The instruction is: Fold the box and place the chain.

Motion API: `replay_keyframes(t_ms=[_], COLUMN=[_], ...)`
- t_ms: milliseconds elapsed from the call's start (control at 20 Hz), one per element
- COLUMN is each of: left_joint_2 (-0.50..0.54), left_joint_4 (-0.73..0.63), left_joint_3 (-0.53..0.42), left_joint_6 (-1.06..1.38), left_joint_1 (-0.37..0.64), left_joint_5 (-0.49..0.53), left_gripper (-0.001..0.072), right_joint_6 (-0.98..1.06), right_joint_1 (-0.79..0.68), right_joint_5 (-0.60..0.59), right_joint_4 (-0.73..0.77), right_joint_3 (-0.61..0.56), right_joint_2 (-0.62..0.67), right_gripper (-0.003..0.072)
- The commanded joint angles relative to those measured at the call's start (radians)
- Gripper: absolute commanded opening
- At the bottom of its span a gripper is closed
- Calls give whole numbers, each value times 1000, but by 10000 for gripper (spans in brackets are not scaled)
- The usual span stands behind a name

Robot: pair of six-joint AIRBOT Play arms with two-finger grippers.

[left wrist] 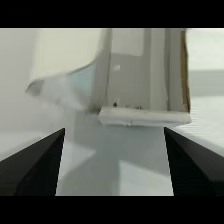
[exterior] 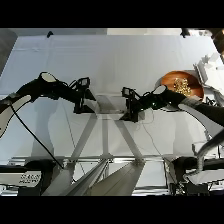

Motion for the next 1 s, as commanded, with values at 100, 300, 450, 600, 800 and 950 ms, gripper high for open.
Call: replay_keyframes(t_ms=[100, 300, 450, 600, 800, 950], left_joint_2=[-11, -11, -11, -13, -35, -57], left_joint_4=[-4, -3, -8, -10, -38, -57], left_joint_3=[0, 0, 0, 0, 0, -2], left_joint_6=[138, 165, 164, 163, 115, 84], left_joint_1=[-16, -16, -16, -17, -26, -34], left_joint_5=[2, -22, -82, -113, -113, -93], left_gripper=[701, 702, 702, 701, 697, 697], right_joint_6=[0, 0, 0, 0, 0, 0], right_joint_1=[0, 0, 0, 0, 0, 0], right_joint_5=[0, 0, 0, 0, 0, 0], right_joint_4=[0, 0, 0, 0, 0, 0], right_joint_3=[0, 0, 0, 0, 0, 0], right_joint_2=[0, 0, 0, 0, 0, 0], right_gripper=[503, 503, 503, 503, 503, 503])
